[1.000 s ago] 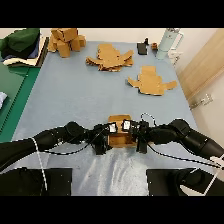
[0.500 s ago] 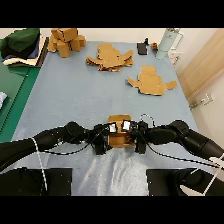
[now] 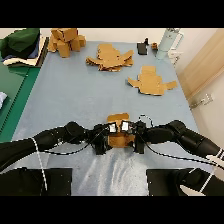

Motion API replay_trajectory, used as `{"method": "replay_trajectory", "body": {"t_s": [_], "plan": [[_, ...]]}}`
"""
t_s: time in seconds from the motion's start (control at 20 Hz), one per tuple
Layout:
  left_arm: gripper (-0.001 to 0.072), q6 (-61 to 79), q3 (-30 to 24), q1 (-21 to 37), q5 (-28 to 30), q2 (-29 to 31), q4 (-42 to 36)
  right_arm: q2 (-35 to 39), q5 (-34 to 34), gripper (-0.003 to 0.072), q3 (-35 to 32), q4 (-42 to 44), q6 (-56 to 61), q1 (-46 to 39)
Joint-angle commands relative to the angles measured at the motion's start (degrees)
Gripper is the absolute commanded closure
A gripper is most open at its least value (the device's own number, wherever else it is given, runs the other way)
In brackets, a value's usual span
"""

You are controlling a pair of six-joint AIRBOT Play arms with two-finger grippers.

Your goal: Fold the box.

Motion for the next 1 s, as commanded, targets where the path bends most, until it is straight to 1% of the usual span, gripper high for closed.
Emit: {"method": "replay_trajectory", "body": {"t_s": [0.0, 0.1, 0.15, 0.2, 0.25, 0.3, 0.35, 0.5, 0.6, 0.65, 0.7, 0.75, 0.8, 0.85, 0.95], "plan": [[0.0203, 0.0, 0.04, -0.02, 0.0, 0.0, -0.02, -0.17, 0.28, 0.0145, 0.0, 0.24, -0.44, 0.04], [0.0203, 0.0, 0.04, -0.02, 0.0, 0.02, -0.02, -0.11, -0.24, 0.0152, 0.0, 0.22, -0.39, 0.04], [0.0203, 0.0, 0.04, -0.02, 0.0, 0.02, -0.02, -0.04, -1.33, 0.024, 0.02, -0.11, 1.42, 0.0], [0.0203, 0.0, 0.04, -0.02, 0.0, 0.0, -0.02, 0.2, -3.1, 0.0483, 0.13, -2.47, 5.73, -0.04], [0.0203, 0.0, 0.04, -0.02, 0.0, 0.0, -0.02, 0.57, -4.42, 0.0592, 0.2, -6.19, 11.96, -0.04], [0.0203, 0.0, 0.04, -0.02, 0.0, 0.0, -0.02, 1.07, -6.23, 0.0657, 0.59, -11.8, 20.74, -0.09], [0.0203, 0.0, 0.04, -0.02, 0.0, 0.0, -0.02, 1.79, -8.39, 0.0681, 1.16, -17.29, 28.63, -0.09], [0.0203, 0.0, 0.04, -0.02, 0.0, 0.0, -0.02, 5.09, -17.73, 0.0681, 3.67, -33.62, 55.39, -0.2], [0.0203, 0.0, 0.04, -0.02, 0.0, 0.0, -0.02, 6.49, -26.01, 0.0682, 4.7, -43.69, 69.0, -1.38], [0.0203, 0.0, 0.04, -0.02, 0.0, 0.0, -0.02, 6.71, -29.03, 0.0683, 4.7, -46.69, 73.29, -3.26], [0.0203, 0.0, 0.04, -0.02, 0.0, 0.02, -0.02, 6.67, -30.32, 0.0682, 4.63, -47.12, 75.6, -5.92], [0.0203, 0.0, 0.04, -0.02, 0.0, 0.0, -0.04, 6.56, -30.08, 0.0683, 4.48, -45.75, 76.19, -9.2], [0.0203, 0.0, 0.04, -0.02, 0.0, 0.0, -0.04, 6.19, -28.39, 0.0682, 4.35, -42.75, 76.11, -13.0], [0.0203, 0.0, 0.04, -0.02, 0.0, 0.02, -0.02, 5.44, -26.49, 0.0683, 4.22, -38.66, 75.54, -16.72], [0.0203, 0.0, 0.04, -0.02, 0.0, 0.0, -0.02, 3.1, -23.56, 0.0683, 4.17, -27.96, 68.54, -23.1]]}}
